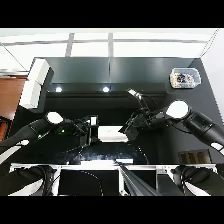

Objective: Fold the box and place the chain.

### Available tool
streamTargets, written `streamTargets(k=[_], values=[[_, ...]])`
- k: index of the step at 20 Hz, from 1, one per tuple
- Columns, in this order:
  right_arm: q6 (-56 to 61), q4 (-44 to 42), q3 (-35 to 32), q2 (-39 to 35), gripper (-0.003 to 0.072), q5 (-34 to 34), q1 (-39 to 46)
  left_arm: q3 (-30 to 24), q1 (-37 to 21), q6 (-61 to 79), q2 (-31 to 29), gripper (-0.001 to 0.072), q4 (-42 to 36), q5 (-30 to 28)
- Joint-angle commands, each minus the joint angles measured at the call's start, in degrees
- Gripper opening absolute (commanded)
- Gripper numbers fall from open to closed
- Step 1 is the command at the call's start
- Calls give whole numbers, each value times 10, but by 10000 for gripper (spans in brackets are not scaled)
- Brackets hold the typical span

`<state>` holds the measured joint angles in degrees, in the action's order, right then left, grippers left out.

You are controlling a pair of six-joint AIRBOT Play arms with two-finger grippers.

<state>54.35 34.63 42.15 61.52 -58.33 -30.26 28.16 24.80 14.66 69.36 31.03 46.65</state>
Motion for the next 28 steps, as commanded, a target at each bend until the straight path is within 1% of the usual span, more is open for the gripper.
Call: streamTargets(k=[1,3,6,12,20,22,24,26,28], values=[[82,-24,-31,12,13,24,2,0,0,1,0,440,0,1],[82,-57,-50,29,13,58,2,0,0,1,0,441,0,1],[80,-72,-50,60,13,87,3,0,0,1,0,441,0,1],[80,-74,-50,99,13,85,2,0,0,1,0,441,0,1],[80,-65,-49,102,13,86,3,0,0,1,0,441,0,1],[71,-65,-43,98,13,71,3,0,0,1,0,441,0,1],[64,-65,-24,84,13,31,10,0,0,1,0,441,0,1],[62,-65,0,54,13,-19,32,0,0,0,0,443,0,1],[63,-59,16,8,13,-66,72,0,-1,-1,-3,445,0,5]])
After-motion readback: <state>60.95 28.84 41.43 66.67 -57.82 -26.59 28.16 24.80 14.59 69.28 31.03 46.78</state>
